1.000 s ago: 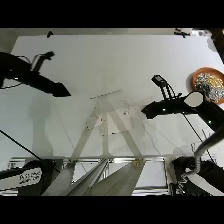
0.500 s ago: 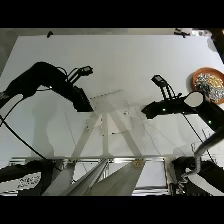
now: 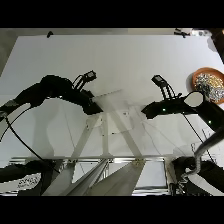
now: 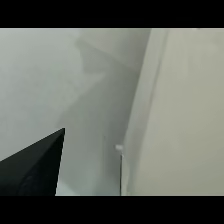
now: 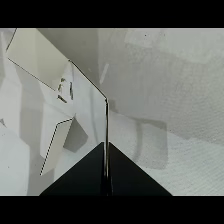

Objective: Fold the box and place the chain.

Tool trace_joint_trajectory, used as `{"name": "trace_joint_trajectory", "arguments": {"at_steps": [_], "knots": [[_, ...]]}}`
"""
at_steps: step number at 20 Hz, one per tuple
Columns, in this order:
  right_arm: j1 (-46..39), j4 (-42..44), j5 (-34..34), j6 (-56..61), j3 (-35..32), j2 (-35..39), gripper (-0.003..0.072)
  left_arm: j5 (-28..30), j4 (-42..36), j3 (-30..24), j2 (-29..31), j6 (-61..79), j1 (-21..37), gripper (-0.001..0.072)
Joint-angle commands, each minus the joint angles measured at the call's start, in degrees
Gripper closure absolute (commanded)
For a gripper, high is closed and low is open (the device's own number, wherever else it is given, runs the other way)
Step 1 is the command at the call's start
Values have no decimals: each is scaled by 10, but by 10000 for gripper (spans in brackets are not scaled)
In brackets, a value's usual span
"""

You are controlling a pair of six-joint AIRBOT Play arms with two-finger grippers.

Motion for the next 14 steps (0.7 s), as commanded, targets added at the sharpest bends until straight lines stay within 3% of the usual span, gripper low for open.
{"name": "trace_joint_trajectory", "arguments": {"at_steps": [1,6,10,12,14], "knots": [[0,0,1,1,0,0,674,-37,-50,-4,-7,43,-9,10],[0,0,13,2,0,0,674,-10,-61,-4,-65,57,-42,110],[0,0,27,2,0,0,673,-32,-92,-4,-68,68,-43,517],[0,0,30,2,0,0,673,-42,-91,-4,-62,67,-43,575],[0,0,31,2,0,0,673,-48,-89,-4,-56,67,-43,575]]}}
